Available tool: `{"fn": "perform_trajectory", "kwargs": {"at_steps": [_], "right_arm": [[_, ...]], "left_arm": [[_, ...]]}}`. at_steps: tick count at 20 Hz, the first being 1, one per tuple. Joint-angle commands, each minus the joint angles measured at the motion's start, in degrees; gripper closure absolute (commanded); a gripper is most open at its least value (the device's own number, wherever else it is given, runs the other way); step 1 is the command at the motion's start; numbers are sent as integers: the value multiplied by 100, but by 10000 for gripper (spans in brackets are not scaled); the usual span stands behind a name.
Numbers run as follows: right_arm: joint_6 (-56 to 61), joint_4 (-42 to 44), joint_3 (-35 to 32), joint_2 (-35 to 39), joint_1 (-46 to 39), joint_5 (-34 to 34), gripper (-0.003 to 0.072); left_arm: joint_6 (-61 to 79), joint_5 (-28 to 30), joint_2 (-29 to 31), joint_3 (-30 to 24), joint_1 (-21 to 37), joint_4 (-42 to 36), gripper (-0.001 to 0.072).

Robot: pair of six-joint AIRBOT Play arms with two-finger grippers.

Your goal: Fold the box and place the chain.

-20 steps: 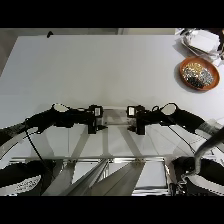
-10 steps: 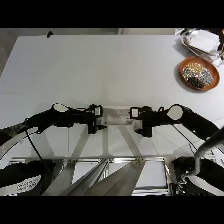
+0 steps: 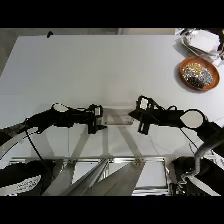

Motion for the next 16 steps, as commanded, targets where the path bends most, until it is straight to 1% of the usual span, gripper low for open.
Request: {"fn": "perform_trajectory", "kwargs": {"at_steps": [1, 3, 4, 6, 9, 12, 16], "right_arm": [[-1270, 1882, 7, -494, 492, -951, 670], [-1375, 2511, 7, -866, 557, -1676, 671], [-1368, 2673, 7, -992, 527, -1991, 671], [-1314, 2791, 7, -1204, 415, -2302, 671], [-1016, 2782, 7, -1554, 245, -2216, 673], [-656, 2695, 7, -1825, 160, -1965, 673], [-166, 2175, 7, -2020, 160, -1788, 672]], "left_arm": [[7, 2, 2, 4, 2, 2, 416], [7, 2, 2, 4, 2, 2, 416], [7, 0, 2, 4, 2, 0, 416], [7, 0, 2, 4, 2, 0, 416], [7, 0, 2, 4, 2, 2, 416], [7, 2, 2, 4, 2, 2, 416], [7, 2, 2, 4, 2, 0, 416]]}}
